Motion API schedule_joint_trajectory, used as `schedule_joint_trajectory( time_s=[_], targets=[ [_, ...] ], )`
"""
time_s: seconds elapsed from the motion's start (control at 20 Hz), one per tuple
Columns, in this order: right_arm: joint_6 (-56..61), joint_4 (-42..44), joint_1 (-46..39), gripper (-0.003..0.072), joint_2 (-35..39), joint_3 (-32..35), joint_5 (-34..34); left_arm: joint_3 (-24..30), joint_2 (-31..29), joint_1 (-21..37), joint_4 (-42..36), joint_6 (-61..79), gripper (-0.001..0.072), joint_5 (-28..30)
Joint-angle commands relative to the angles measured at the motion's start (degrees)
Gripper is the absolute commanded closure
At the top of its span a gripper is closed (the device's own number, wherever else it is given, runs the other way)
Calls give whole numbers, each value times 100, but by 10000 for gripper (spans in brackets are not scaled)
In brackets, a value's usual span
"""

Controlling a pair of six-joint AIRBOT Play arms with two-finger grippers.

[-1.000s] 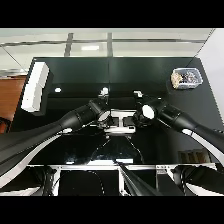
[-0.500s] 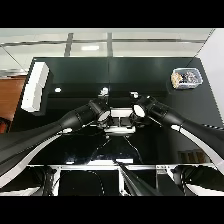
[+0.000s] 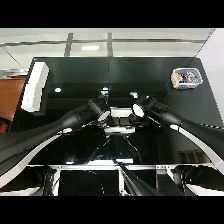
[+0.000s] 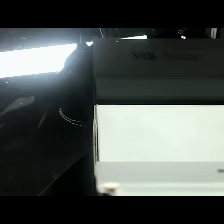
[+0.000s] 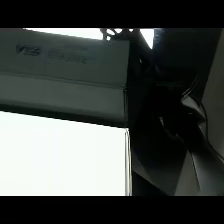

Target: Fold the box and place the chain.

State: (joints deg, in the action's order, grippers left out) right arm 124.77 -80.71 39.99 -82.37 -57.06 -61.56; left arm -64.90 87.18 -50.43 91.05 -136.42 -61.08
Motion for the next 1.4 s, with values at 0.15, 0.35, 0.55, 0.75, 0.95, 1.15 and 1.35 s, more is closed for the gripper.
schedule_joint_trajectory(
  time_s=[0.15, 0.35, 0.55, 0.75, 0.95, 1.15, 1.35],
  targets=[
    [15, -13, -11, 672, -4, -7, 48, -4, 2, 0, -4, -11, 684, -48],
    [11, -59, -70, 296, 63, -7, -199, -4, 2, 2, -2, -11, 684, -48],
    [-501, -138, -87, 294, 529, -7, -699, -4, 2, 0, -2, -11, 684, -48],
    [-852, -531, -129, 294, 1733, -7, -931, -4, 2, 2, -2, -11, 684, -48],
    [-911, -2026, -498, 294, 2997, -7, -688, -4, 2, 2, -2, -11, 684, -50],
    [-1016, -3956, -1331, 293, 3141, 208, 345, -4, 2, 0, -2, -11, 684, -48],
    [-564, -3399, -3340, -34, 2358, 782, 1775, -4, 2, 0, -4, -11, 684, -50]
  ],
)
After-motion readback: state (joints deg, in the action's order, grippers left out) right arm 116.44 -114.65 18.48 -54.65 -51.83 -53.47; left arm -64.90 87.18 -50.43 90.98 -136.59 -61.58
